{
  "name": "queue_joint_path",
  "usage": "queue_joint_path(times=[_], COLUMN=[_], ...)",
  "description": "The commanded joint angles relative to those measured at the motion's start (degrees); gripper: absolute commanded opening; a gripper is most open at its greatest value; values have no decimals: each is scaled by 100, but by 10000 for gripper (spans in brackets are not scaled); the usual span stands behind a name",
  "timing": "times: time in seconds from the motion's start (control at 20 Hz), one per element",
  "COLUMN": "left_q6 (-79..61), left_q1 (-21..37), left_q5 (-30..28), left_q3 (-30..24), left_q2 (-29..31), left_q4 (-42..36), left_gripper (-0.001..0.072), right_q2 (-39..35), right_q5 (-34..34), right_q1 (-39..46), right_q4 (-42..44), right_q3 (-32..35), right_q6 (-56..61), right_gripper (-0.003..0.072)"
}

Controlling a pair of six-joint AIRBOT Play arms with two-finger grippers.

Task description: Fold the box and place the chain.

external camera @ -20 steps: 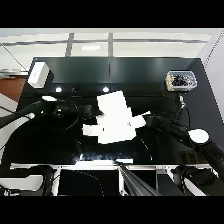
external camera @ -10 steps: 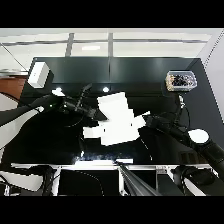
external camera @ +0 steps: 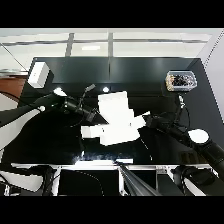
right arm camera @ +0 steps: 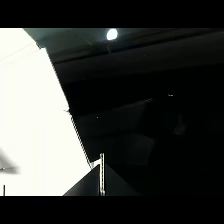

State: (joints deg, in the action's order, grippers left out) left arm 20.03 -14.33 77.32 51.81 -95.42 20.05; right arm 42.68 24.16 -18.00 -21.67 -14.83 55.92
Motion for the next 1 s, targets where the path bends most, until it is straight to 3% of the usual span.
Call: queue_joint_path(times=[0.0,0.05,0.1,0.85,0.95], left_q6=[-13,-11,-11,164,162], left_q1=[-26,-24,-24,-26,-26], left_q5=[-179,-238,-256,-577,-573], left_q3=[4,4,4,4,4], left_q2=[-4,-4,-4,-4,-4], left_q4=[258,339,413,330,330], left_gripper=[322,239,219,213,28], right_q2=[-2,-2,-2,-2,-2], right_q5=[2,4,4,111,111], right_q1=[-2,-2,-2,-2,-4], right_q4=[-2,-2,-2,-133,-136], right_q3=[2,0,0,0,0], right_q6=[0,0,0,2,2], right_gripper=[41,41,41,41,41])
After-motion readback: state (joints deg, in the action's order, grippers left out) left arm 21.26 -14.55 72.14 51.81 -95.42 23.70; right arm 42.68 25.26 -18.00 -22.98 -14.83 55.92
